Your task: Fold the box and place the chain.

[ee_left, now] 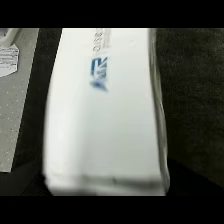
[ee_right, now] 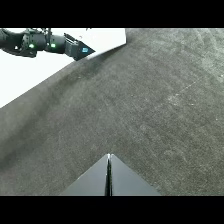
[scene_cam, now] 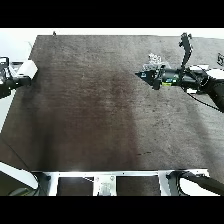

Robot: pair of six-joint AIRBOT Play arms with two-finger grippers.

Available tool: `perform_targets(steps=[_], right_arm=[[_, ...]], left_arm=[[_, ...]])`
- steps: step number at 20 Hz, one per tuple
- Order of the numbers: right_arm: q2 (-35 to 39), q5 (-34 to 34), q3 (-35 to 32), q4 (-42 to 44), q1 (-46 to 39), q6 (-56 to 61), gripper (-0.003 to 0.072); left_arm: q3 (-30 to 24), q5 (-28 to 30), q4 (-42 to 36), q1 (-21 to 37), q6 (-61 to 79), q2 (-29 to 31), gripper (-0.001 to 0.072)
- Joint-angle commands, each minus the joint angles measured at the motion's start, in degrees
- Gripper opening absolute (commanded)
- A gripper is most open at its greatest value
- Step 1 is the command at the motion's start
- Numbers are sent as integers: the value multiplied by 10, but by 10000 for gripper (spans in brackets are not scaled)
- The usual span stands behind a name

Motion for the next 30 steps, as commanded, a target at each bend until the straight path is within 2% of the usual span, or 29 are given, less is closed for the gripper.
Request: perform_targets(steps=[1, 3, 5, 7, 10, 11, 12, 13, 17, 19, 20, 21, 22, 23, 24, 26, 28, 30], right_arm=[[0, 0, 0, 0, 0, 0, 12], [0, 0, 0, 0, 0, 0, 15], [0, 0, 0, 0, 0, 0, 136], [0, 0, 0, 0, 0, 0, 151], [0, 1, 0, 0, 0, 0, 154], [0, 1, 0, 0, 0, 0, 195], [0, 1, 0, 0, 0, 0, 288], [0, 1, 0, 0, 0, 0, 328], [0, 1, 0, 4, 0, 0, 339], [0, 1, 0, 17, 0, 0, 336], [0, 1, 0, 28, 0, 0, 312], [1, 2, 0, 35, 0, 0, 163], [2, 5, 0, 38, 0, 0, 50], [4, 6, 0, 38, 0, 0, 11], [11, 5, 0, 37, 0, 0, 10], [36, 0, -1, 23, 0, -4, 9], [78, -35, -16, -11, 1, -1, 8], [132, -103, -52, -41, 1, 14, 9]], left_arm=[[0, -16, 0, 0, 23, 0, 718], [0, -28, 1, 0, 42, 1, 720], [0, -47, 2, 0, 64, 3, 720], [0, -59, 29, 0, 66, 9, 720], [0, -43, 86, 3, 64, 28, 720], [1, -39, 89, 9, 63, 34, 720], [2, -38, 88, 18, 61, 40, 720], [2, -42, 88, 27, 59, 49, 720], [9, -101, 89, 58, 66, 110, 720], [9, -166, 82, 60, 66, 151, 718], [9, -215, 68, 60, 68, 171, 648], [9, -266, 44, 60, 84, 189, 371], [9, -332, 11, 60, 122, 209, 102], [9, -396, -33, 60, 154, 228, 18], [8, -435, -75, 60, 156, 246, 15], [8, -463, -141, 56, 156, 292, 12], [-15, -450, -171, 56, 163, 359, 12], [-77, -393, -174, 56, 172, 443, 12]])
